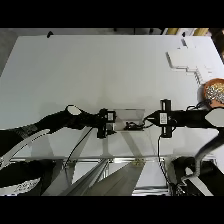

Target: Fold the box and place the chain.

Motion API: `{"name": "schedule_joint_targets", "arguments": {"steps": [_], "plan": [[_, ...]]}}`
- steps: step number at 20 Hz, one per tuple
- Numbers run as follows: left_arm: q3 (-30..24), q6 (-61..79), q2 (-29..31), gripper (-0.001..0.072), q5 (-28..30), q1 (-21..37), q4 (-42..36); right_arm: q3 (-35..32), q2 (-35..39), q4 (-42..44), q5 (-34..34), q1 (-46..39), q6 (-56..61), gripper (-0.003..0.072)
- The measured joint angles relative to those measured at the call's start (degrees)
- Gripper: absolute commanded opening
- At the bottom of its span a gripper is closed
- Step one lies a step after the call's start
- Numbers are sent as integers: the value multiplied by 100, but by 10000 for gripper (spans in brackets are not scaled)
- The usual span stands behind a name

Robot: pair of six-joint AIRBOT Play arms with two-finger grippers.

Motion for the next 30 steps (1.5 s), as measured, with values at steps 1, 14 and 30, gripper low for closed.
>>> {"name": "schedule_joint_targets", "arguments": {"steps": [1, 14, 30], "plan": [[0, 0, 0, 275, 0, 0, 2, -13, 20, 354, 42, 39, 4, 18], [0, 0, 0, 275, 2, 0, 0, -151, -1209, 1384, -2321, 2085, 11, 189], [0, 0, 0, 275, 0, 0, 0, 66, -920, -1056, -190, -160, 459, 201]]}}
